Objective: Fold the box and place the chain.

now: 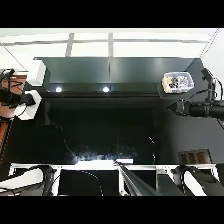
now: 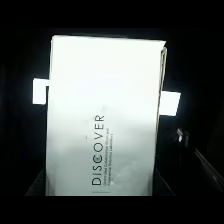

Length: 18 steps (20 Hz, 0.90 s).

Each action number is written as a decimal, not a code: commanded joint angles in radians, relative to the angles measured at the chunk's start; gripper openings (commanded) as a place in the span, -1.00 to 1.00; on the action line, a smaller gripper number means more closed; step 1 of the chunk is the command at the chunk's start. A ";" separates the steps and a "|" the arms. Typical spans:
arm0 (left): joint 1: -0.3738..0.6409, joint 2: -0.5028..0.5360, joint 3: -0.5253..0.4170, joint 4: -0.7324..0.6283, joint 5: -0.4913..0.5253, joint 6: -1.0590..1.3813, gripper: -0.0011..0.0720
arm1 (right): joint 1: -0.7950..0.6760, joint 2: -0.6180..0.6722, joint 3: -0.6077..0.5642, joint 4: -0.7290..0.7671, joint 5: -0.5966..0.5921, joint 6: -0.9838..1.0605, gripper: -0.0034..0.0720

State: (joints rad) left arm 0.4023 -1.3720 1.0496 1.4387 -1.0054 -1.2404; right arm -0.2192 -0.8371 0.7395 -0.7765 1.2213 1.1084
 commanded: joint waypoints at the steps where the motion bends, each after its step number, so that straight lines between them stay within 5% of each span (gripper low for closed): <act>1: 0.035 -0.073 0.048 -0.053 0.128 0.071 -0.18 | -0.001 0.001 0.000 0.000 -0.008 0.015 -0.86; 10: 0.024 -0.242 0.175 -0.180 0.243 0.140 -0.17 | 0.002 0.000 0.000 -0.003 -0.052 0.041 -0.86; 11: 0.019 -0.247 0.177 -0.172 0.259 0.140 0.14 | 0.003 0.000 0.000 -0.003 -0.057 0.044 -0.86; 12: 0.012 -0.247 0.177 -0.151 0.274 0.140 0.98 | 0.003 0.000 0.000 -0.003 -0.057 0.045 -0.86; 18: -0.002 -0.149 0.267 -0.060 0.063 0.132 0.98 | 0.004 0.001 0.001 0.042 -0.036 0.058 -0.86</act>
